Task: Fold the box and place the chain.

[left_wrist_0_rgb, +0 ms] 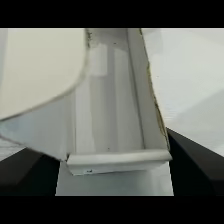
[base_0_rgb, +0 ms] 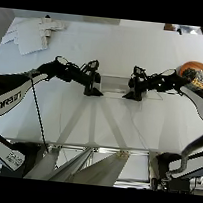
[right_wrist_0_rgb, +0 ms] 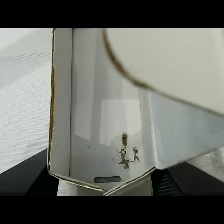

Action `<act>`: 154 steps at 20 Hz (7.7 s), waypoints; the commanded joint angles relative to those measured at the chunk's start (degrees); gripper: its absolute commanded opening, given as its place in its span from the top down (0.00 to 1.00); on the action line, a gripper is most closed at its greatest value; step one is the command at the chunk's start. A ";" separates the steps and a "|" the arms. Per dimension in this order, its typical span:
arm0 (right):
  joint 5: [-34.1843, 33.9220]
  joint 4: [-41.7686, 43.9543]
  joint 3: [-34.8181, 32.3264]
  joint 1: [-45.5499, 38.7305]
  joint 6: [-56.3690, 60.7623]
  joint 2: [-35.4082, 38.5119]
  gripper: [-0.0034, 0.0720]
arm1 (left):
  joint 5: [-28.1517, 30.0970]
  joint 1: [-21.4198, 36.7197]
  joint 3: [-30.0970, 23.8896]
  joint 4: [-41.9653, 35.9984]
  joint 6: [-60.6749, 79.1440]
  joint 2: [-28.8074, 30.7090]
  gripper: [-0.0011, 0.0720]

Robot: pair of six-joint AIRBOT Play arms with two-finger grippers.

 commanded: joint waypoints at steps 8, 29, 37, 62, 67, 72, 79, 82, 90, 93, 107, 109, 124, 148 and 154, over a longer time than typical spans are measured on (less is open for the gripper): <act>0.02 0.00 0.04 0.00 0.02 -0.02 0.27 | 7.67 -3.34 0.68 5.03 -6.51 0.11 0.03; 0.02 -0.02 0.02 -0.04 0.02 -0.02 0.27 | 8.20 -3.98 0.70 5.99 -7.06 0.20 0.52; 0.94 1.53 0.02 0.00 0.00 -0.02 0.27 | 8.20 -3.98 0.70 5.97 -7.06 0.20 0.52; 2.23 -13.44 0.04 -0.04 18.18 10.16 0.21 | 8.17 -3.98 0.70 5.97 -7.06 0.20 0.52; 2.43 -18.29 0.04 -0.04 19.34 14.21 0.27 | 8.20 -3.98 0.70 5.97 -7.06 0.20 0.52; 4.87 -17.33 0.04 -0.04 24.50 17.25 0.94 | 8.20 -3.98 0.70 5.97 -7.06 0.20 0.52; -3.21 0.55 0.02 0.02 29.51 17.55 0.94 | 8.17 -3.98 0.70 5.97 -7.06 0.20 0.52; -10.34 3.17 0.02 0.02 29.66 16.83 0.94 | 8.20 -3.98 0.70 5.99 -7.04 0.20 0.52; -16.79 2.67 0.02 0.02 34.23 10.43 0.94 | 8.20 -3.98 0.70 5.99 -6.88 0.22 0.52; -15.39 0.68 0.02 0.46 35.80 7.10 0.93 | 8.22 -3.98 0.70 5.99 -6.88 0.22 0.52; -13.22 -3.63 0.04 0.68 36.15 19.82 0.94 | 8.20 -3.98 0.70 5.97 -6.91 0.22 0.52; -10.95 -9.70 0.04 -0.68 36.15 24.09 0.94 | 8.20 -3.98 0.70 5.97 -6.91 0.22 0.52; -1.16 -27.76 -0.09 -0.74 18.60 27.23 0.45 | 8.20 -3.98 0.70 5.97 -6.91 0.22 0.52; -10.12 -19.50 -0.22 5.97 13.88 10.99 0.74 | 8.20 -3.98 0.70 5.97 -6.91 0.22 0.52; -8.00 -16.65 -0.22 5.97 13.86 10.99 0.75 | 8.20 -3.98 0.70 5.97 -6.91 0.22 0.52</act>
